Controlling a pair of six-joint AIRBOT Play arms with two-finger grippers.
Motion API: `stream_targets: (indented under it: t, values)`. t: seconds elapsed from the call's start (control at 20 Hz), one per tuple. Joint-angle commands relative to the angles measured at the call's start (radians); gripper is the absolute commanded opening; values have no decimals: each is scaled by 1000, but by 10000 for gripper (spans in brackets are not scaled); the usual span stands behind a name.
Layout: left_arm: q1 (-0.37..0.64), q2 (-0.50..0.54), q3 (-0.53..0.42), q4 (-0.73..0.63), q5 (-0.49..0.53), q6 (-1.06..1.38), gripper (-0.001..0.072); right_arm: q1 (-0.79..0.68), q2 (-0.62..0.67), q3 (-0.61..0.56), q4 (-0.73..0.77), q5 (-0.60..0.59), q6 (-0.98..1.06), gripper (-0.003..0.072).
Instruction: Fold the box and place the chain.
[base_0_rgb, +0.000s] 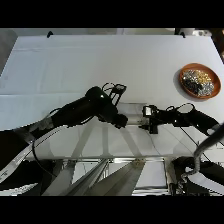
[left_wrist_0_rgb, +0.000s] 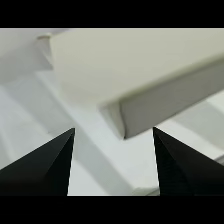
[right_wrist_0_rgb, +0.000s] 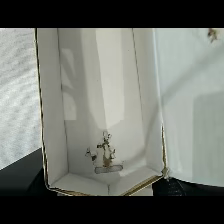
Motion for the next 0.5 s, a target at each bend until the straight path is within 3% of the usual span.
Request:
stream_targets:
  t: [0.0, 0.1, 0.25, 0.35, 0.45]
  values:
    - [14, 82, 0, 37, 70, 238, 534, 1, 0, 0, 0, 0, 0, 408]
    - [40, 148, 0, 24, 68, 412, 535, 1, 0, 0, 0, 1, 0, 408]
    - [96, 247, -44, -107, 110, 971, 540, 1, 0, 0, 0, 0, 0, 408]
    - [146, 305, -142, -177, 53, 1259, 704, 1, 0, 0, 0, 1, 0, 408]
    - [197, 332, -267, -227, -35, 1452, 701, 1, 0, 0, 0, 1, 0, 408]
